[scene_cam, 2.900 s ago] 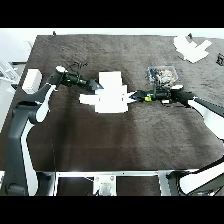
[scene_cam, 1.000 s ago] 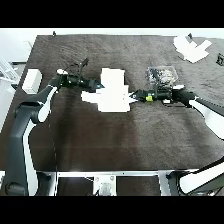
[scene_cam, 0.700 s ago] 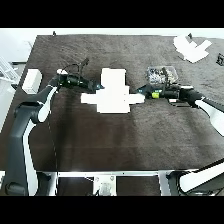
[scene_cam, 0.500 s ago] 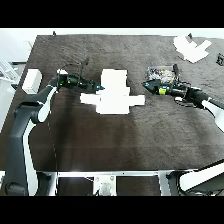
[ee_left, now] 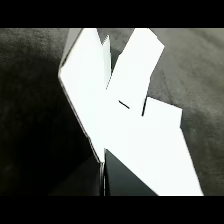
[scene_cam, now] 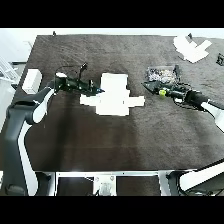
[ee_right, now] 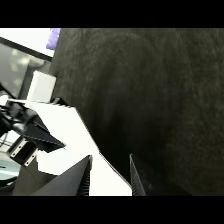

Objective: Fold the box and place the chain.

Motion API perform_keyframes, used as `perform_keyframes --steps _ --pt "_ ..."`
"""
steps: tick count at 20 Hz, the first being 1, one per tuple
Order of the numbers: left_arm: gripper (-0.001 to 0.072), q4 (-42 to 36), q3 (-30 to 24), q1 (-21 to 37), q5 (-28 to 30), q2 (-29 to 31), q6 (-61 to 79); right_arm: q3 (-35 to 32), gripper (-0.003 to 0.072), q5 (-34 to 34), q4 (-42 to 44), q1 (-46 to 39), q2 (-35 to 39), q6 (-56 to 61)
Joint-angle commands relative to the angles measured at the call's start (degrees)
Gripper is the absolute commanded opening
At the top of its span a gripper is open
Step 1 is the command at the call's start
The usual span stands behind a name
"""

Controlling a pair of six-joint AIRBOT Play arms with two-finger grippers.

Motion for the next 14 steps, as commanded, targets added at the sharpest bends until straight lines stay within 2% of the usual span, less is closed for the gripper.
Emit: perform_keyframes --steps 1,2,9,14 --pt "0.0016 -0.13 -7.72 0.04 6.82 4.85 10.93 -1.2 0.0258 -0.31 0.2 0.09 -0.52 -1.05" --pt "0.0016 -0.07 -8.76 0.04 7.15 5.35 12.96 -1.25 0.024 -0.33 0.22 0.09 -0.79 -1.05" --pt "0.0016 2.45 -9.09 0.04 7.21 5.09 16.83 -1.29 0.0244 -0.26 0.22 0.09 -0.94 -1.05" --pt "0.0016 3.04 -9.57 0.04 7.32 5.05 16.9 -1.29 0.0244 2.32 0.24 0.09 -0.94 -2.49"
